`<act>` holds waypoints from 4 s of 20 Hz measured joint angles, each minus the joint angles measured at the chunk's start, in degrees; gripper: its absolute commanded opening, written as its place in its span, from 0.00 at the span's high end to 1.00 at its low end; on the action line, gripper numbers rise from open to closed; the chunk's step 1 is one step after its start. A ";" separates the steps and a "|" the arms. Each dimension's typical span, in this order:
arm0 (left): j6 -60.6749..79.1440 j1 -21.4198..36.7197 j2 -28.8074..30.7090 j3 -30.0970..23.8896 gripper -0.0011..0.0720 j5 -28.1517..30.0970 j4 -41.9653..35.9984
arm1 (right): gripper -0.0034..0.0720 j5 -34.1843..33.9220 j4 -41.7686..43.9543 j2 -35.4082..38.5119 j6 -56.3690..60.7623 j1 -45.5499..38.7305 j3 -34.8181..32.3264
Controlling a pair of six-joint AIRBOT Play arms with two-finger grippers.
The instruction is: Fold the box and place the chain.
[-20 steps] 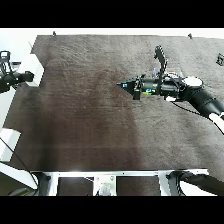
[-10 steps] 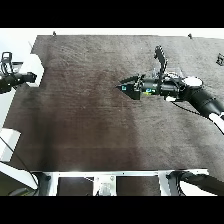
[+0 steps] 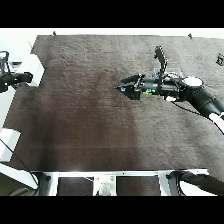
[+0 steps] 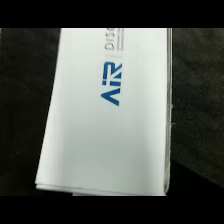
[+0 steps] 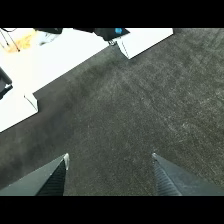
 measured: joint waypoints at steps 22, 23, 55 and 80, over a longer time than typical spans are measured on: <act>-18.14 0.52 1.62 -0.22 0.00 -15.72 23.19 | 0.13 0.26 -0.17 -0.02 -0.02 0.00 0.00; -16.04 0.74 2.84 0.07 0.00 -13.60 20.76 | 0.13 0.28 0.02 -0.02 -0.04 0.00 0.00; 22.18 -11.06 63.23 -42.60 0.96 -13.57 -24.09 | 0.95 -58.58 13.60 40.35 -7.96 12.90 -28.35; 21.99 -31.06 70.93 -67.14 0.96 9.29 -27.15 | 0.94 -65.53 13.31 49.55 -12.85 13.84 -48.30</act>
